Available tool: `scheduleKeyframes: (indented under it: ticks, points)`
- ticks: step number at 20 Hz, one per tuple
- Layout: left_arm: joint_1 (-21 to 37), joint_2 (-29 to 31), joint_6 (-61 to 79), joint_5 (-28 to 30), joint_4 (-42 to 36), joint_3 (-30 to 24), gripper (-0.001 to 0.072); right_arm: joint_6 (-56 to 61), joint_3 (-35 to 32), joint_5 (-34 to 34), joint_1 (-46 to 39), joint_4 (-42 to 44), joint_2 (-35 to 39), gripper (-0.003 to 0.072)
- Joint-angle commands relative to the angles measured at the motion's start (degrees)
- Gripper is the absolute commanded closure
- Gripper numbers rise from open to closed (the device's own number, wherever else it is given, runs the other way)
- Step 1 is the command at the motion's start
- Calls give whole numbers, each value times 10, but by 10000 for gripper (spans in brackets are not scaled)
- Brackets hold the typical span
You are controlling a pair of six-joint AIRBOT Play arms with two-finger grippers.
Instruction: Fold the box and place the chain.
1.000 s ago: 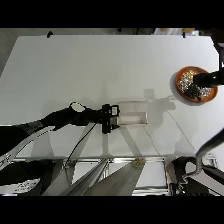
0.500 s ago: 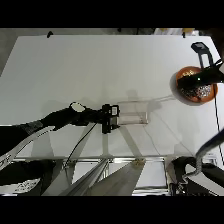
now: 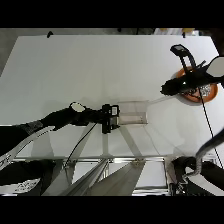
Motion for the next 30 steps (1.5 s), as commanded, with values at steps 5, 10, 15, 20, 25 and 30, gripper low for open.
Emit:
scheduleKeyframes:
  ticks: [5,10,15,20,25,30]
  points:
    - [0,0,0,0,0,0,398,0,-1,25,58,78,47,671]
    - [0,0,0,0,0,0,398,1,-1,26,123,77,48,671]
    - [0,0,0,0,0,0,398,11,-1,28,155,78,48,671]
    - [0,0,0,0,0,0,398,13,-3,28,185,78,48,671]
    - [0,0,0,0,0,0,398,19,-48,-1,195,62,87,671]
    - [0,0,0,0,0,0,398,64,-49,-78,136,-26,157,671]
